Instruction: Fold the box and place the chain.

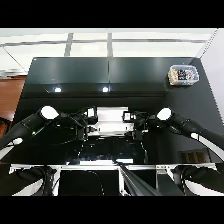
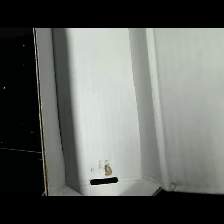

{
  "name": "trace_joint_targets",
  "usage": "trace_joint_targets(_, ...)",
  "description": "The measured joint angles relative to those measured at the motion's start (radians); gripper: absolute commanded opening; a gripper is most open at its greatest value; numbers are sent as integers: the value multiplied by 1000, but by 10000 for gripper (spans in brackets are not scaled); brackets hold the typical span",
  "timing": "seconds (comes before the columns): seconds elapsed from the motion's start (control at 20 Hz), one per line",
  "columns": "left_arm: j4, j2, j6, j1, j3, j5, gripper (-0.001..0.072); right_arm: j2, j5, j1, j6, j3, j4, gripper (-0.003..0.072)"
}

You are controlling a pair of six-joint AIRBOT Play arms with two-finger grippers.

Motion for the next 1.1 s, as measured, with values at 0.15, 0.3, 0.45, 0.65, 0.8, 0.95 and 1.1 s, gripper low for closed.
trace_joint_targets(0.15, -15, 0, 0, -3, 0, -1, 224, 0, 0, 0, 0, 0, 0, 189)
trace_joint_targets(0.3, -39, -8, -1, -18, 0, 0, 222, 0, 0, 0, 0, 0, 0, 189)
trace_joint_targets(0.45, -76, -28, 0, -41, 0, 11, 222, 0, 0, 0, 0, 0, 0, 189)
trace_joint_targets(0.65, -100, -58, -1, -56, 1, 28, 222, 0, 0, 0, 0, 0, 0, 189)
trace_joint_targets(0.8, -109, -69, -3, -61, 1, 51, 173, 0, 0, 0, 1, 0, 0, 189)
trace_joint_targets(0.95, -114, -73, -3, -62, 1, 69, 81, 0, 0, 0, 1, 0, 0, 189)
trace_joint_targets(1.1, -115, -74, -7, -62, 1, 74, 342, 0, -2, 0, 1, 0, 1, 189)
